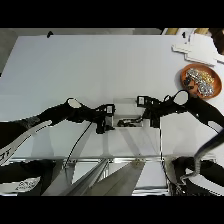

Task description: Fold the box and place the chain.

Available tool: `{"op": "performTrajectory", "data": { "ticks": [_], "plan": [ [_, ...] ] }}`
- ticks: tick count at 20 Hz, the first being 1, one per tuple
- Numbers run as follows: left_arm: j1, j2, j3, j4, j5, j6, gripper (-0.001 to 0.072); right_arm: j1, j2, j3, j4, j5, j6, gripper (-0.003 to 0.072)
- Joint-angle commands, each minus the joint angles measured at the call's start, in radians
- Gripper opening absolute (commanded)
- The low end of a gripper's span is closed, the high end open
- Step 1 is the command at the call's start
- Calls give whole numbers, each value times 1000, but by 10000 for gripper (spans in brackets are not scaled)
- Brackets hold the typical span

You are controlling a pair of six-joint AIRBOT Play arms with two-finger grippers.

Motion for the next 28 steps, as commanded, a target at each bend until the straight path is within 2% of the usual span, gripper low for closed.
{"op": "performTrajectory", "data": {
  "ticks": [1,5,18,22,26,28],
  "plan": [
    [0,0,1,0,0,0,151,-1,2,0,-42,16,115,18],
    [0,0,1,0,0,0,151,-1,5,-1,-71,25,293,17],
    [0,0,1,0,0,0,151,-1,268,0,-39,74,232,17],
    [0,0,1,0,0,0,151,-1,368,0,167,170,228,17],
    [0,0,1,0,0,0,151,-1,384,0,472,194,133,17],
    [0,0,1,0,0,0,151,-1,384,0,542,185,103,17]
  ]
}}
